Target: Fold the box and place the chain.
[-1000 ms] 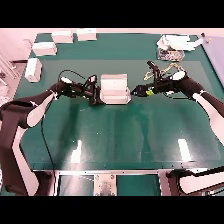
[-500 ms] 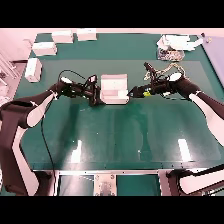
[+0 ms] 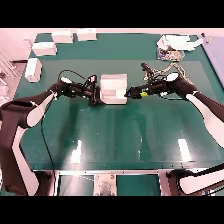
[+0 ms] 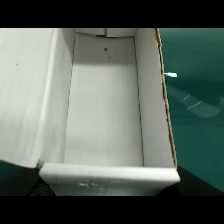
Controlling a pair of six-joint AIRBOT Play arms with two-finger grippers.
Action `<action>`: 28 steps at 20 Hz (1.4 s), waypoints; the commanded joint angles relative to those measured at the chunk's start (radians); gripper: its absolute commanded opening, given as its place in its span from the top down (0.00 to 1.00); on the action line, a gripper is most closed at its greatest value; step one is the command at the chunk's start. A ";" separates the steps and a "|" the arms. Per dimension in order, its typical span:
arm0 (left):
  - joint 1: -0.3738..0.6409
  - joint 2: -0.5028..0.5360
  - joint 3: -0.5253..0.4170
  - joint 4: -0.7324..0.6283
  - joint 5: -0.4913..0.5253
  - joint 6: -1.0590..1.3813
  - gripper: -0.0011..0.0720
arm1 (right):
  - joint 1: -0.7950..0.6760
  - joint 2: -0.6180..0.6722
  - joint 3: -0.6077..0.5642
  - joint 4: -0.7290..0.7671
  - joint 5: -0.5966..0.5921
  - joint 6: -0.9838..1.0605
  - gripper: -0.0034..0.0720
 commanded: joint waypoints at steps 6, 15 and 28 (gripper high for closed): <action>0.000 0.000 0.000 0.000 -0.005 0.000 0.37 | 0.031 0.000 0.050 -0.145 -0.001 0.092 0.54; 0.000 0.000 0.000 -0.002 -0.008 0.000 0.37 | 0.113 0.000 0.151 -0.385 -0.006 0.285 0.53; 0.000 0.000 0.000 -0.008 -0.015 0.000 0.37 | 0.180 0.000 0.168 -0.528 -0.042 0.486 0.53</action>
